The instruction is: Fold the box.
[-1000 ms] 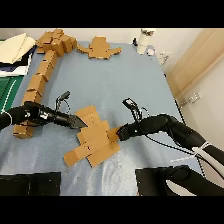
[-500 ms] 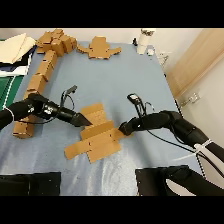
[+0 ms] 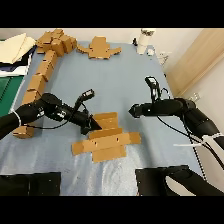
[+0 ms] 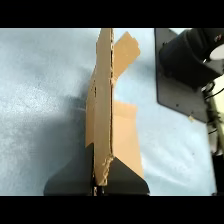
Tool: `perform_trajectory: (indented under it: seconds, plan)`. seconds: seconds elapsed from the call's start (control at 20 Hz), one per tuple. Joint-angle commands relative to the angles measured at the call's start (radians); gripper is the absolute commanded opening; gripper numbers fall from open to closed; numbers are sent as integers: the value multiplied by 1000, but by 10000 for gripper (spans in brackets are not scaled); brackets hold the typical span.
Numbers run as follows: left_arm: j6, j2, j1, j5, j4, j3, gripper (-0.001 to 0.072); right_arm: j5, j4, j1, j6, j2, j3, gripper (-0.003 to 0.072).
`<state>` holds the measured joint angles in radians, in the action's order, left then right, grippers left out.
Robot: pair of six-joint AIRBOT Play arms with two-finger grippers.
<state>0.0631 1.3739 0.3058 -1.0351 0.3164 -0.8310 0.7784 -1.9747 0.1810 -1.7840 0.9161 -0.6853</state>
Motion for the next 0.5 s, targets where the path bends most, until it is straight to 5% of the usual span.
perform_trajectory:
  seconds: [0.0,0.45]
  plan:
    - [-129,-3,60,42,28,-1,11,-6,4,-16,23,0,-8,352]
    - [-170,-6,94,148,29,-1,11,-19,20,-16,23,20,-8,352]
